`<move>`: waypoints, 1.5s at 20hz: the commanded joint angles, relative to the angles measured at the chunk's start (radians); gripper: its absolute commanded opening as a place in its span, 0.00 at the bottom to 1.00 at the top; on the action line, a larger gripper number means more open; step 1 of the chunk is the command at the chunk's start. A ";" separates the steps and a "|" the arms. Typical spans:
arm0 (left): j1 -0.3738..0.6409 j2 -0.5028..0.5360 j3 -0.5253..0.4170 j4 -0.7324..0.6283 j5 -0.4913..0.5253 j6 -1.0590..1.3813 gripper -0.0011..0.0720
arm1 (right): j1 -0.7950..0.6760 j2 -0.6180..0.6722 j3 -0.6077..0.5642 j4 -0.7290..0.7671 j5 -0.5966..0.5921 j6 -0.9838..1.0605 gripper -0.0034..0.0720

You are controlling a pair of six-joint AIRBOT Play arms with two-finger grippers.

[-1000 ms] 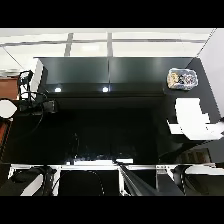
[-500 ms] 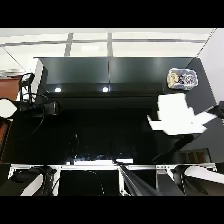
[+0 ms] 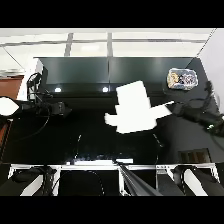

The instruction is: Fold the box and place the chain.

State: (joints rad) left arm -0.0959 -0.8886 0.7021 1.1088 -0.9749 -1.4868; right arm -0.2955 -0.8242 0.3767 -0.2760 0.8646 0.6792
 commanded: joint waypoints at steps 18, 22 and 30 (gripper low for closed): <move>-0.137 -0.721 0.188 -0.688 -0.420 0.848 0.92 | 0.574 0.104 -0.156 0.192 -0.372 -0.059 0.06; -0.143 -0.740 0.208 -0.551 -0.468 0.852 0.57 | 0.574 0.104 -0.157 0.189 -0.371 -0.059 0.06; -0.148 -0.740 0.241 -0.566 -0.405 0.885 0.05 | 0.573 0.105 -0.148 0.156 -0.370 -0.056 0.99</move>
